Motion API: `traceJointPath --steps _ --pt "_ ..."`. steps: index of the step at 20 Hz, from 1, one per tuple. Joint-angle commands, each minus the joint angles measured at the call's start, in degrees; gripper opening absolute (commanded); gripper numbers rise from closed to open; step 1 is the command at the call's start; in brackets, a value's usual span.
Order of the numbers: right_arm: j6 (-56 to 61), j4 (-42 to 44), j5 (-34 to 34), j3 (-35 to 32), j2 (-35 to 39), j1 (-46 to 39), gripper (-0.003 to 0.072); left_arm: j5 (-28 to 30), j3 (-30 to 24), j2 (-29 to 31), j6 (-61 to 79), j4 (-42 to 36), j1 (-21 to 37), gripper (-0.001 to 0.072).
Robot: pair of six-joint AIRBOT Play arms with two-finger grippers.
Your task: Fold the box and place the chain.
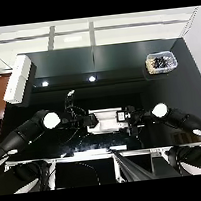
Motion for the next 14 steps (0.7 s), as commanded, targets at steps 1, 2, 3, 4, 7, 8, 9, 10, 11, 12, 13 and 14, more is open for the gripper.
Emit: traceJointPath --steps 1,2,3,4,7,8,9,10,11,12,13,14 --pt "0.0 0.0 0.0 0.0 -0.02 0.07 0.0442 0.09 0.04 0.04 -0.85 0.42 -0.66 0.062" --pt "0.0 0.0 0.0 0.0 -0.02 0.07 0.0442 0.07 0.04 0.04 -0.85 0.52 -0.66 0.0621" --pt "0.0 0.0 0.0 0.0 -0.02 0.07 0.0442 -0.09 0.04 0.04 -0.85 0.63 -0.66 0.0621" --pt "0.0 0.0 0.0 0.0 -0.02 0.07 0.0442 -0.39 0.04 0.04 -0.87 0.61 -0.66 0.062" --pt "0.0 0.0 0.0 0.0 -0.02 0.07 0.0442 -1.16 0.04 0.02 -1.6 0.66 -0.68 0.062" --pt "0.0 0.0 0.0 0.0 -0.02 0.07 0.0442 -0.96 0.04 0.0 -2.8 1.6 -0.66 0.062" --pt "0.0 0.0 0.0 0.0 -0.02 0.07 0.0442 -0.96 0.04 -0.02 -4.33 2.99 -0.66 0.062" --pt "0.0 0.0 0.0 0.0 -0.02 0.07 0.0442 -0.98 0.04 -0.11 -5.44 3.98 -0.66 0.062" --pt "0.0 0.0 0.0 0.0 -0.02 0.07 0.0442 -0.96 0.04 -0.17 -5.44 4.04 -0.66 0.062" --pt "0.0 0.0 0.0 0.0 -0.02 0.07 0.0442 -0.94 0.07 -0.24 -5.44 4.04 -0.68 0.062" --pt "0.0 0.0 0.0 0.0 -0.02 0.07 0.0442 -0.96 0.07 -0.28 -5.44 4.04 -0.68 0.062" --pt "0.0 0.0 0.0 0.0 -0.02 0.07 0.0442 -0.94 0.07 -0.37 -5.44 4.02 -0.68 0.062"
